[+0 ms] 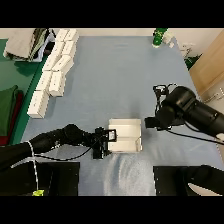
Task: Fold the box.
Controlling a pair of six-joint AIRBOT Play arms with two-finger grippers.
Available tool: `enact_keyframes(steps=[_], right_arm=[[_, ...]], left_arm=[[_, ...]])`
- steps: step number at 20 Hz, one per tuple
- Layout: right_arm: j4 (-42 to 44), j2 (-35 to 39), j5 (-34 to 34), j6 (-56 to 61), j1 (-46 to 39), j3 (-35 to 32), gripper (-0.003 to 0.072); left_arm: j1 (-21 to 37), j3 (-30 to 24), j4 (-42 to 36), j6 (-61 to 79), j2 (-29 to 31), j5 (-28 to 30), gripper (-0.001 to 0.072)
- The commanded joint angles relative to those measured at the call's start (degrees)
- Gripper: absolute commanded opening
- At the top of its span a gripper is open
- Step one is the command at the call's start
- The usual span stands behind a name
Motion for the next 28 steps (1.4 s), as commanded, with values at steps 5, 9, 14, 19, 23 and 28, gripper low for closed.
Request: enact_keyframes(steps=[5,9,14,19,23,28], right_arm=[[62.58,-14.73,8.46,-52.28,-35.15,-0.9,0.0002],[68.72,-26.34,-5.18,-60.19,-34.58,6.56,0.0002],[65.81,-29.33,-10.4,-62.16,-27.28,8.57,0.0002],[58.01,-28.0,-11.72,-61.59,-22.12,8.55,0.0002],[57.2,-21.33,-8.02,-62.49,-17.94,7.5,0.0002],[51.52,-10.03,5.62,-62.49,-9.75,1.9,0.0002]], left_arm=[[0.0,0.0,0.0,0.0,0.04,0.0,0.0406],[0.0,0.0,0.0,0.0,0.04,-0.04,0.0406],[0.0,0.0,0.0,0.0,0.04,0.0,0.0406],[0.0,0.0,0.0,0.0,0.04,-0.02,0.0406],[0.0,0.0,0.0,0.0,0.04,-0.02,0.0406],[0.0,0.0,0.0,0.0,0.04,0.0,0.0407]])
